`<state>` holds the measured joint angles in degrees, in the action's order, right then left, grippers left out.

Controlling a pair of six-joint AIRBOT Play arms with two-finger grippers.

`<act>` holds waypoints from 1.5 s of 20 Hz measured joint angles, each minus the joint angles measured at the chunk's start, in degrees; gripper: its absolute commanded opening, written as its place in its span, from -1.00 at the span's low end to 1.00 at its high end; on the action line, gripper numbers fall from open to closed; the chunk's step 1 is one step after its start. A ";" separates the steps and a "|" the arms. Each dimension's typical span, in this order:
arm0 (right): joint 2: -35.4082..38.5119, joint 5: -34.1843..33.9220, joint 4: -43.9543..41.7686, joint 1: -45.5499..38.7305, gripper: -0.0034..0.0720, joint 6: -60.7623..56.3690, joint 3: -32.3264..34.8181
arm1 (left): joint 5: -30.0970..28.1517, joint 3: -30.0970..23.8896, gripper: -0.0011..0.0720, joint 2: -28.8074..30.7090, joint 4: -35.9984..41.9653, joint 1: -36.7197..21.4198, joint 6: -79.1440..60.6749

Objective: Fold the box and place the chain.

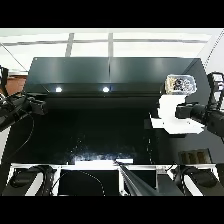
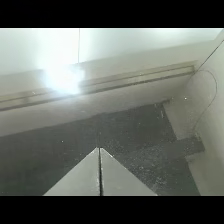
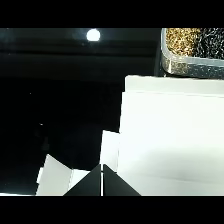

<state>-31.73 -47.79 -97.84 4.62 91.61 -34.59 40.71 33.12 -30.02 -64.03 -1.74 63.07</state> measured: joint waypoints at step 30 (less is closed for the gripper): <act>-0.07 -1.79 8.68 -2.69 0.95 -7.17 -0.07 | 2.95 -1.86 0.97 -0.26 13.88 0.02 1.44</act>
<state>-31.79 -49.58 -89.17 1.93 84.44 -34.65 43.66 31.27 -30.28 -50.15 -1.72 64.51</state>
